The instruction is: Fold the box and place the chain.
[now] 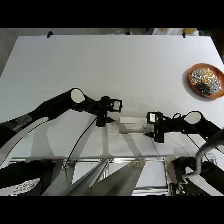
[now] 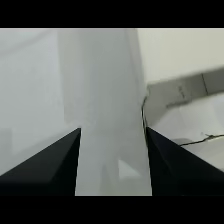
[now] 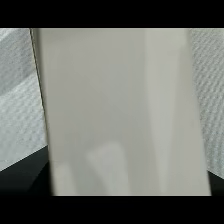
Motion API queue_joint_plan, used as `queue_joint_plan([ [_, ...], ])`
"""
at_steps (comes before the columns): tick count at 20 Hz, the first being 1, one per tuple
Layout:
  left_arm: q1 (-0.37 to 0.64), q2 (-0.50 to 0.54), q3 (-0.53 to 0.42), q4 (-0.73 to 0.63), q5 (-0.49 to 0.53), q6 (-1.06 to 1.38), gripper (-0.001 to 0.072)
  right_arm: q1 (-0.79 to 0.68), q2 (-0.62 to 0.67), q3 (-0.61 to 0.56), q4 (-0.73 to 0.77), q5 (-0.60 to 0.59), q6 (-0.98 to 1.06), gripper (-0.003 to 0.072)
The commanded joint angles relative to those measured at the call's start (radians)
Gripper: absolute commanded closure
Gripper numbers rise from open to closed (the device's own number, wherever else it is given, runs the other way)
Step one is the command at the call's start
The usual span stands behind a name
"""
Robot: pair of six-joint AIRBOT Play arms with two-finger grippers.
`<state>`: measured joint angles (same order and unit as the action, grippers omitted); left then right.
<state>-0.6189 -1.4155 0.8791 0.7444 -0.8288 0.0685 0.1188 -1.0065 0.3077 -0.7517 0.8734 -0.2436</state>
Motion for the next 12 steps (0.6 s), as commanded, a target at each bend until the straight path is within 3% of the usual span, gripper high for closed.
queue_joint_plan([
  [1, 0.027, 0.089, 0.001, 0.242, -0.03, -0.24, 0.0283, 0.0, 0.001, 0.0, 0.0, -0.001, -0.001, 0.0278],
  [3, 0.02, 0.162, 0.001, 0.319, -0.064, -0.318, 0.0435, 0.0, 0.001, 0.0, 0.0, -0.001, -0.001, 0.0278],
  [4, 0.009, 0.198, 0.001, 0.34, -0.086, -0.341, 0.0595, 0.0, 0.001, 0.0, 0.0, -0.001, -0.001, 0.0278],
  [5, -0.013, 0.229, 0.001, 0.352, -0.11, -0.352, 0.071, 0.0, 0.001, 0.0, 0.0, -0.001, -0.001, 0.0278],
  [9, -0.191, 0.27, 0.0, 0.342, -0.147, -0.508, 0.0707, 0.0, 0.001, 0.0, 0.0, -0.001, -0.001, 0.0278],
  [12, -0.33, 0.249, 0.0, 0.275, -0.061, -0.572, 0.0708, 0.0, 0.001, 0.0, 0.0, -0.001, -0.001, 0.0278],
])
